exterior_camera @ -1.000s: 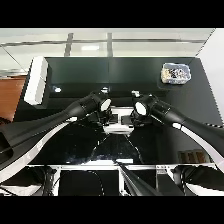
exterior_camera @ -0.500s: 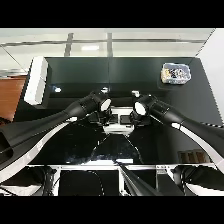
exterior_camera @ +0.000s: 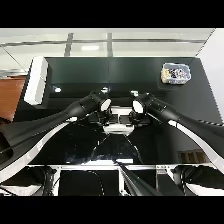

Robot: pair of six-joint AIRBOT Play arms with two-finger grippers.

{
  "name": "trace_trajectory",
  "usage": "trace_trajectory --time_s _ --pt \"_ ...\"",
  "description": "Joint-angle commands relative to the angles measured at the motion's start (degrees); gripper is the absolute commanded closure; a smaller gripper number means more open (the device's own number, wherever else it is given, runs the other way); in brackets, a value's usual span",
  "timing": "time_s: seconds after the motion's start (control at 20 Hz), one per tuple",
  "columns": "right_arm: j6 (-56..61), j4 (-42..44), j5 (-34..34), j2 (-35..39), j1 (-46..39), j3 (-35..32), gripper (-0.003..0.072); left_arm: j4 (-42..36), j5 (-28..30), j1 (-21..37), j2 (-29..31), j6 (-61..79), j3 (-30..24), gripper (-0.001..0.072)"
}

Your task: Fold the box and place the chain.

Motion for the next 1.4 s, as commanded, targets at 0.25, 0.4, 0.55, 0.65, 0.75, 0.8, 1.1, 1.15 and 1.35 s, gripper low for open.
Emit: trace_trajectory --time_s 0.25,0.4,0.55,0.65,0.75,0.8,1.1,1.15,1.35 --pt "0.1 -0.8 2.1 -1.2 0.0 1.4 0.0674 0.0 0.2 0.0 0.0 0.0 0.0 0.0688" --pt "-0.4 -1.2 2.3 -0.2 0.0 1.8 0.0334 0.0 0.1 0.0 0.0 0.0 0.0 0.0688" --pt "-5.9 -1.2 5.9 3.0 0.0 3.2 0.0304 0.0 0.1 0.0 0.0 0.0 0.0 0.0688" --pt "-10.8 -1.9 11.6 6.5 -0.2 5.1 0.0304 0.0 0.1 0.0 0.0 0.0 0.0 0.0688" --pt "-14.9 -3.8 16.3 11.6 -1.2 7.0 0.0304 0.0 0.1 0.0 0.0 0.0 0.0 0.0688" --pt "-16.1 -7.3 16.6 14.6 -2.2 7.7 0.0304 0.0 0.1 0.0 0.0 0.0 0.0 0.0688" --pt "-15.1 -36.7 -2.0 18.8 -17.6 6.6 0.0305 0.0 0.2 0.0 -0.1 0.0 0.0 0.0688" --pt "-12.8 -36.0 -6.9 17.4 -21.6 6.3 0.0297 0.0 0.2 0.0 -0.1 0.0 0.0 0.0688" --pt "-12.9 -22.7 -21.7 6.4 -35.1 8.4 -0.0034 0.0 0.1 0.0 -0.1 0.0 0.0 0.0688"
